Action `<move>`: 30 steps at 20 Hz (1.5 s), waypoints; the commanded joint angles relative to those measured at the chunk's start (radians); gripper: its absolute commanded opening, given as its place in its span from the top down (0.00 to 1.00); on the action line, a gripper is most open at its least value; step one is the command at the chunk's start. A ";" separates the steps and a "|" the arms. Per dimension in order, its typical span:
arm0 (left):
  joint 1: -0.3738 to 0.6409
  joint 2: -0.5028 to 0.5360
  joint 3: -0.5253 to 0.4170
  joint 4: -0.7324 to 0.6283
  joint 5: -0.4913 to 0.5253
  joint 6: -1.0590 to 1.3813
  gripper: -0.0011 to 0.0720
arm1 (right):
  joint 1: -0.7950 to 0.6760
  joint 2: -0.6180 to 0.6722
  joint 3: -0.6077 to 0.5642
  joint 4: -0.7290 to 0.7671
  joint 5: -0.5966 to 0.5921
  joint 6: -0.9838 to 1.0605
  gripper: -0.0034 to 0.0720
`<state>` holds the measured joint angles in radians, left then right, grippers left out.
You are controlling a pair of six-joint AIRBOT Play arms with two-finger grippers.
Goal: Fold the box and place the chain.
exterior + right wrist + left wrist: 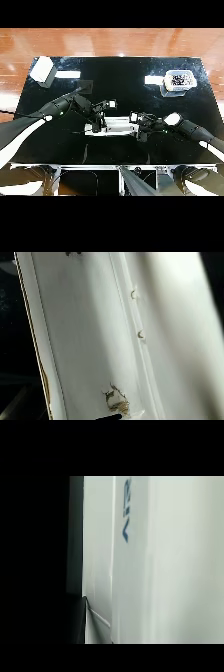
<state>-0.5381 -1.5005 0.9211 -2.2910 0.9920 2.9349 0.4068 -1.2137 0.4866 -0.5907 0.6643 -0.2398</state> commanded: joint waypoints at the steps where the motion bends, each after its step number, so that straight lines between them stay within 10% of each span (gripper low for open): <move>1: 0.000 0.001 0.000 0.001 0.000 -0.011 0.64 | 0.000 0.000 0.001 0.000 0.000 0.001 0.24; 5: 0.000 0.005 0.000 0.001 0.000 -0.011 0.59 | 0.000 0.000 0.001 0.000 0.000 0.001 0.24; 7: 0.000 0.011 0.001 0.002 -0.006 -0.043 0.32 | 0.000 0.000 0.001 0.000 0.000 0.001 0.24; 23: 0.017 0.143 0.014 0.291 0.065 -0.383 0.32 | 0.000 0.000 0.001 0.000 0.000 0.001 0.24; 24: 0.026 0.151 0.014 0.302 0.084 -0.418 0.38 | 0.000 0.000 0.001 0.000 0.000 0.001 0.24; 27: 0.066 0.164 0.015 0.302 0.214 -0.452 0.97 | 0.000 0.000 0.001 0.000 0.000 0.001 0.24; 30: 0.098 0.184 0.014 0.301 0.287 -0.462 0.97 | 0.000 0.000 0.001 0.000 0.000 0.001 0.24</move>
<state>-0.4671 -1.3357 0.9352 -2.0003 1.1927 2.5046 0.4065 -1.2137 0.4870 -0.5915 0.6647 -0.2394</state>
